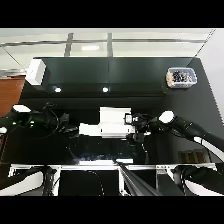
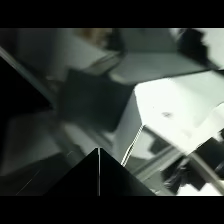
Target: Fold the box and place the chain.
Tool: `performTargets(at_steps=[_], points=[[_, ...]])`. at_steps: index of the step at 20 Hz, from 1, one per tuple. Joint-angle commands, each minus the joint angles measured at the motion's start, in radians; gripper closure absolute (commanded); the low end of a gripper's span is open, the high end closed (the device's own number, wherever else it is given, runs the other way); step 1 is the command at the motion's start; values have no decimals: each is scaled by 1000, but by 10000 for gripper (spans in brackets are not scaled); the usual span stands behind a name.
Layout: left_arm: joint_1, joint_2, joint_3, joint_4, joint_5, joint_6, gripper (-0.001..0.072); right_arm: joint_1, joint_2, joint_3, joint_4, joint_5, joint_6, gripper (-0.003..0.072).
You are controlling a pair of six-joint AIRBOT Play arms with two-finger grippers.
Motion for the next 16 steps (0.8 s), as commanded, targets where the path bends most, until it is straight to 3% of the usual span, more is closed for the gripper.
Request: performTargets(at_steps=[1, 6, 13, 16], points=[[-92, -84, 10, -89, 42, 30, 684, 0, 0, 1, 0, 0, 0, 520], [-226, -120, 84, -79, 32, 61, 684, 0, 0, 1, 0, 0, 0, 520], [-254, -120, 122, -112, -19, 146, 684, 0, 0, 1, 0, 0, 0, 520], [-254, -120, 152, -67, -19, 145, 684, 0, 0, 1, 0, 1, 0, 519]])
